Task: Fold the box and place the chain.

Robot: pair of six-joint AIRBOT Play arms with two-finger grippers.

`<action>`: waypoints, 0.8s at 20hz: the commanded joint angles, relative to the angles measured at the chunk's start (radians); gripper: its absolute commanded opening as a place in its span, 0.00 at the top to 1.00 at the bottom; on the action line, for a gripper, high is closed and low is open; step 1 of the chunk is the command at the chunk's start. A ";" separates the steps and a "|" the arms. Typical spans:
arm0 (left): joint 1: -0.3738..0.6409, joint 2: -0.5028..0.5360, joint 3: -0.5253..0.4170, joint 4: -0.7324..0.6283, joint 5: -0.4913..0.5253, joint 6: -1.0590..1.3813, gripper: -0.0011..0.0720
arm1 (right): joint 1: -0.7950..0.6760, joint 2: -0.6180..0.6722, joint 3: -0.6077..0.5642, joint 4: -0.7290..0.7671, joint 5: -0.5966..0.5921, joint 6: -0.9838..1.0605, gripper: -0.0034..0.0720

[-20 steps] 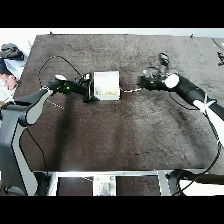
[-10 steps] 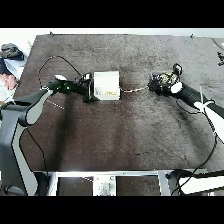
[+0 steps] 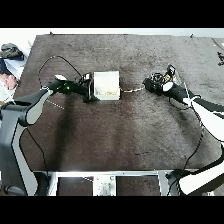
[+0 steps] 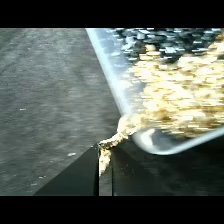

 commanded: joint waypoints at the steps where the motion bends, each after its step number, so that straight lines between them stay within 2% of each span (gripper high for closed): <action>1: 0.000 0.000 0.001 0.000 0.000 0.000 0.25 | 0.022 0.030 0.021 0.003 0.043 -0.015 0.94; 4: 0.000 0.000 0.001 0.000 0.000 0.000 0.25 | 0.087 0.180 0.021 0.000 0.108 -0.115 0.94; 9: 0.000 0.000 0.001 0.000 0.000 0.000 0.25 | 0.217 0.396 0.021 -0.003 0.096 -0.171 0.94; 16: 0.000 0.000 0.001 0.000 0.000 0.000 0.25 | 0.372 0.441 0.063 0.000 0.021 -0.171 0.94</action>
